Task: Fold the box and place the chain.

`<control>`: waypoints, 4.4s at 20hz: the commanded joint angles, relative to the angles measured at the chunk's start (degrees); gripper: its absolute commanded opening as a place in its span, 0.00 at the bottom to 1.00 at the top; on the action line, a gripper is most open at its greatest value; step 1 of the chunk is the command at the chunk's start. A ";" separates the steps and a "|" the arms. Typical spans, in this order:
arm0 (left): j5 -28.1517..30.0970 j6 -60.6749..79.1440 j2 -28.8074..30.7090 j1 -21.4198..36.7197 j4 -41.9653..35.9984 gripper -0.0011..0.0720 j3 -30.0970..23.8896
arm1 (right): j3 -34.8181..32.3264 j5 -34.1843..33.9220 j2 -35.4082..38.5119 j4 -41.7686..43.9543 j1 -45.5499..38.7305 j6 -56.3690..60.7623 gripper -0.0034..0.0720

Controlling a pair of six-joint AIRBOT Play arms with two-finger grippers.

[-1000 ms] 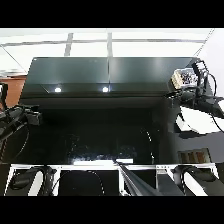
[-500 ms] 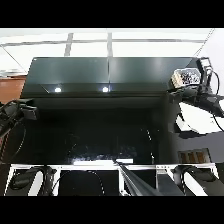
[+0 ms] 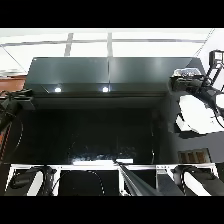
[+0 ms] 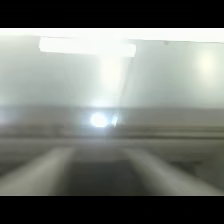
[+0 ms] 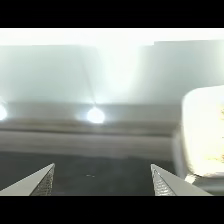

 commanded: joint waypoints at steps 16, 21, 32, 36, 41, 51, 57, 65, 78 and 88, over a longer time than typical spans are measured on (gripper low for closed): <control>-15.87 -3.50 -5.29 -0.11 0.09 0.98 0.02 | 34.97 43.32 -35.95 -41.57 -40.19 2.43 0.99; -15.52 -3.50 -5.27 -0.11 0.07 0.98 0.02 | 34.99 43.93 -37.24 -41.72 -38.12 -0.24 0.46; -15.65 -3.52 -5.27 -0.11 -0.42 0.98 0.02 | 23.71 51.47 -20.46 -15.43 -34.73 -0.74 0.06; -17.07 -3.48 -5.27 -0.11 -2.38 0.98 0.02 | 10.62 51.41 -7.67 -2.16 -29.55 -1.62 0.06; -19.50 -3.26 -5.77 -1.40 -3.43 0.98 0.02 | -9.60 45.48 6.38 21.46 -18.93 -5.92 0.06; -35.30 5.99 -36.22 -8.72 -21.03 0.98 10.32 | -31.19 10.47 13.40 38.10 20.35 -11.45 0.06; -50.31 18.99 -53.20 -14.67 -27.39 0.98 19.39 | -31.17 9.09 13.40 38.14 23.17 -11.41 0.06; -53.55 21.00 -65.94 -22.23 -27.34 0.98 29.64 | -31.17 9.29 13.40 38.14 23.17 -11.41 0.06; -65.55 20.31 -71.60 -23.08 -16.39 0.05 38.01 | -28.46 11.32 13.40 31.74 22.80 -11.41 1.00; -27.58 55.15 -40.41 -33.24 -16.90 0.05 17.22 | -13.07 25.33 12.50 -4.46 23.58 -30.67 0.99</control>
